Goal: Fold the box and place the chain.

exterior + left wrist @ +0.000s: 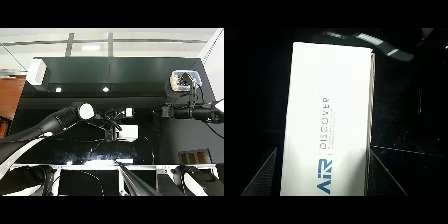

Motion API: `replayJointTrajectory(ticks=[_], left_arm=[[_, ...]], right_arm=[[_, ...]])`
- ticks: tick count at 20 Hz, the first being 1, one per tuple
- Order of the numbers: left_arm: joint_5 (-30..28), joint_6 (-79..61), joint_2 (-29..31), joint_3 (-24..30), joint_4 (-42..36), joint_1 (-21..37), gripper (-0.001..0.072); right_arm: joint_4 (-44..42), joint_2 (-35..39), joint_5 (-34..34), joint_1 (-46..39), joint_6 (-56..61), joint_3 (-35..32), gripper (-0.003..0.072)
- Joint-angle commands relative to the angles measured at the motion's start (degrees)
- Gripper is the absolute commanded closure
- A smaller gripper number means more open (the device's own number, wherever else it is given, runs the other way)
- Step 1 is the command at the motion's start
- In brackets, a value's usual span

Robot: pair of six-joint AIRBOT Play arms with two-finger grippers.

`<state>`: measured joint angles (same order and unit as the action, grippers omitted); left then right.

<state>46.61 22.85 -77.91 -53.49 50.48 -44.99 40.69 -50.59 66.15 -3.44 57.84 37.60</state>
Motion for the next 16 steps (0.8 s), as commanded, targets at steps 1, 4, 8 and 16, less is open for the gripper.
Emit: replayJointTrajectory(ticks=[1, 4, 8, 16], left_arm=[[0.3, 0.1, -0.1, -0.1, 1.5, 0.0, 0.0], [0.4, 0.1, -0.1, -0.1, 1.5, 0.0, 0.0], [0.6, 0.2, -0.6, -0.1, 1.5, -0.4, 0.0], [-0.5, 0.2, -3.9, -0.1, 1.6, -1.7, 0.0]], right_arm=[[0.0, 0.0, 0.0, 0.0, 0.0, 0.0, 0.0649], [0.0, 0.0, 0.0, 0.0, 0.0, 0.0, 0.0649], [0.0, 0.0, -0.4, 0.0, 0.0, 0.0, 0.0649], [0.0, 0.0, -0.5, 0.0, 0.0, 0.0, 0.065]])
